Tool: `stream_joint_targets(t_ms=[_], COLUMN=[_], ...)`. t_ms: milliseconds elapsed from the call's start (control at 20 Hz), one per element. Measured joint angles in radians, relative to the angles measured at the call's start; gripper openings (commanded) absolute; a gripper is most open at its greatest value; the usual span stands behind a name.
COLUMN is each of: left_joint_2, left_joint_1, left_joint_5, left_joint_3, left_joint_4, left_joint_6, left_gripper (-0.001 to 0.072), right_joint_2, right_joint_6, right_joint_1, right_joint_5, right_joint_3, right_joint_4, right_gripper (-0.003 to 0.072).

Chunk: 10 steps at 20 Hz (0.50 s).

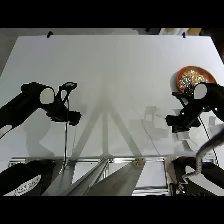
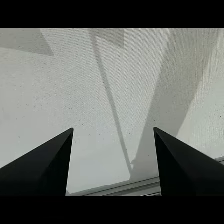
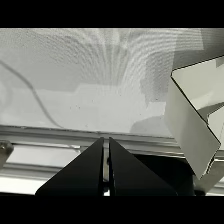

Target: Fold the box and place the chain.

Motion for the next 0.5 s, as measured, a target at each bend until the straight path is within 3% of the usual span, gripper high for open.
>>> stream_joint_targets(t_ms=[200,500], left_joint_2=[0.000,0.000], left_joint_1=[0.000,0.000], left_joint_5=[0.000,0.000], left_joint_3=[0.000,0.000], left_joint_4=[0.000,0.000], left_joint_6=[0.000,0.000], left_gripper=[0.0560,0.0560], right_joint_2=[0.000,0.000], right_joint_6=[-0.003,-0.055], right_joint_1=[0.000,-0.001], right_joint_5=[-0.008,-0.171], right_joint_3=[0.000,0.001], right_joint_4=[0.000,-0.124], right_gripper=[0.0038,0.0037])
